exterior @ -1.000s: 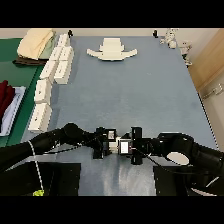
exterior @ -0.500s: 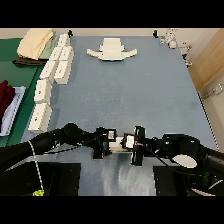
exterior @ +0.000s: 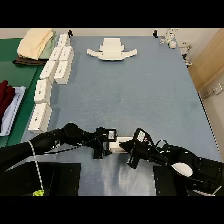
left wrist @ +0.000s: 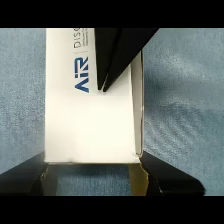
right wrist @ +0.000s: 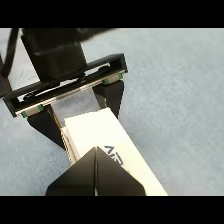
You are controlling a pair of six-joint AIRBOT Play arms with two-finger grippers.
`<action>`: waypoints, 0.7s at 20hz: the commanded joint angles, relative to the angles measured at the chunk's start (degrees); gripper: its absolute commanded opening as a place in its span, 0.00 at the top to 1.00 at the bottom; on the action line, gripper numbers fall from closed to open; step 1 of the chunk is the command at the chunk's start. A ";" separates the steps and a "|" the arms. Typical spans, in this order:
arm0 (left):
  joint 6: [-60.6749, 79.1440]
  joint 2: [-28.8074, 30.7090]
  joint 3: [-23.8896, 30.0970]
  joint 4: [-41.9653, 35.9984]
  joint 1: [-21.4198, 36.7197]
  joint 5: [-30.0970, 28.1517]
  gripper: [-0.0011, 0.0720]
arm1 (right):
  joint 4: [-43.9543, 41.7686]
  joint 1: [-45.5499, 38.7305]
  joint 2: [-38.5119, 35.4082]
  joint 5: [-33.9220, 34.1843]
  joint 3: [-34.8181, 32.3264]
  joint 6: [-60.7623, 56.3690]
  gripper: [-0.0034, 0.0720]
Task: Fold the box.
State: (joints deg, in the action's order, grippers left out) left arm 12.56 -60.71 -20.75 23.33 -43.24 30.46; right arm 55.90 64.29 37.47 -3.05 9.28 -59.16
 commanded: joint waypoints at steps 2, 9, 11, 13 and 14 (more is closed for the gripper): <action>0.00 0.02 -0.02 0.04 0.02 0.00 0.26 | -3.37 0.90 0.37 2.14 -2.95 -0.46 0.93; 0.00 0.02 -0.02 0.04 0.00 0.00 0.26 | -4.39 0.90 1.88 2.19 -3.58 -0.46 0.93; 0.00 0.02 -0.02 0.04 0.02 0.00 0.26 | -4.57 0.90 1.88 2.27 -3.58 -0.46 0.93; 0.00 0.02 -0.02 0.04 0.02 -0.02 0.26 | -4.57 0.90 1.88 2.27 -3.58 -0.46 0.93; 0.00 0.02 -0.02 0.04 0.02 -0.02 0.26 | -4.57 0.90 1.88 2.25 -3.58 -0.46 0.93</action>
